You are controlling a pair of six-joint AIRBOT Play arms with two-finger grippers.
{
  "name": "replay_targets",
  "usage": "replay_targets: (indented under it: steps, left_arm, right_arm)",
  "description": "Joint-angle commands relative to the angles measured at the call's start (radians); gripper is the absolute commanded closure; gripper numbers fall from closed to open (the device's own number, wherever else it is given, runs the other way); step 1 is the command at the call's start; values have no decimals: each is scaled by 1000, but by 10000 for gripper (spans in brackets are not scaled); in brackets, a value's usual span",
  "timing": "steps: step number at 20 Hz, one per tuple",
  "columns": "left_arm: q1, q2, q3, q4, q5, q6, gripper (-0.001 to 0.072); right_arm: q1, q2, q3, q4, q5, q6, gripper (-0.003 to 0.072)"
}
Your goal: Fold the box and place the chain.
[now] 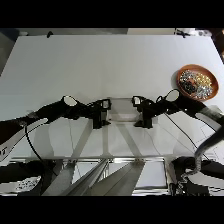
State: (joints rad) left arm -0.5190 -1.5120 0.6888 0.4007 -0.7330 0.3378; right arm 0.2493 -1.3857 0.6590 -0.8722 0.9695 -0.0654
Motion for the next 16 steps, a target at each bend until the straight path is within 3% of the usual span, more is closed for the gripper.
replay_targets:
  steps: [1, 6, 16]
  left_arm:
    - [0, 0, -1, -1, -1, -2, 499]
    - [0, 0, -1, -1, -3, -2, 499]
    - [0, 0, -1, -1, -4, -2, 499]
  right_arm:
    - [0, 70, 0, -178, 38, 159, -13]
    - [0, 191, 0, -340, 86, 299, -3]
    - [0, 547, 0, -285, 93, 300, 30]
